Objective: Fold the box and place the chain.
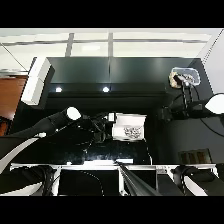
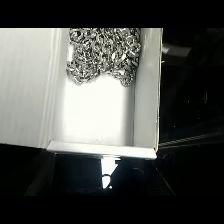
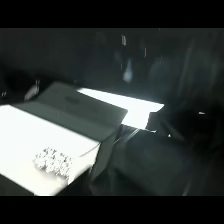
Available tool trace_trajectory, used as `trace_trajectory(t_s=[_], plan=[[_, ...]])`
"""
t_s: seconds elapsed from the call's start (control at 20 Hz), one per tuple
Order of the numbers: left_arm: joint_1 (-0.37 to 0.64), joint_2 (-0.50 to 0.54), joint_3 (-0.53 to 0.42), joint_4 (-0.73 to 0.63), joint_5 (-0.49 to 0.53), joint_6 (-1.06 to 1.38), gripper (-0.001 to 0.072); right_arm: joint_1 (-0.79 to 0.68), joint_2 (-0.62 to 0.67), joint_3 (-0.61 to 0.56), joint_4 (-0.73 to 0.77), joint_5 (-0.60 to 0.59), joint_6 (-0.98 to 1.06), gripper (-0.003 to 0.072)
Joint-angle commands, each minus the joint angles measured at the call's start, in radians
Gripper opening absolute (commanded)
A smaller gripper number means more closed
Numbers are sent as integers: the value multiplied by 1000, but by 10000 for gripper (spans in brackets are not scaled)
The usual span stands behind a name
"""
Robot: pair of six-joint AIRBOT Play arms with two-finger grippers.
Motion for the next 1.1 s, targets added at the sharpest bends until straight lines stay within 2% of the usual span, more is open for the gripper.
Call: trace_trajectory(t_s=[0.0, 0.15, 0.35, 0.4, 0.5, 0.6, 0.7, 0.9, 1.05], plan=[[1, 11, 0, 28, 2, 0, 327, 0, -2, 63, -55, -68, -70, 710], [1, 11, 0, 28, 2, 0, 327, 2, -38, 64, 6, -131, -243, 709], [1, 11, 0, 28, 3, 0, 327, 2, -143, 64, 259, -158, -462, 708], [1, 11, 0, 28, 3, 0, 328, 2, -173, 64, 322, -138, -525, 708], [1, 11, 0, 28, 4, 0, 327, 2, -210, 64, 423, -22, -694, 707], [1, 11, 0, 27, 4, -1, 327, 1, -208, 64, 397, 89, -826, 708], [1, 11, 0, 25, 7, 0, 328, 2, -201, 64, 344, 148, -881, 708], [1, 11, 0, 25, 7, -1, 328, 13, -201, 46, 315, 180, -885, 707], [1, 11, 0, 25, 8, -1, 327, 80, -201, 11, 275, 171, -885, 707]])
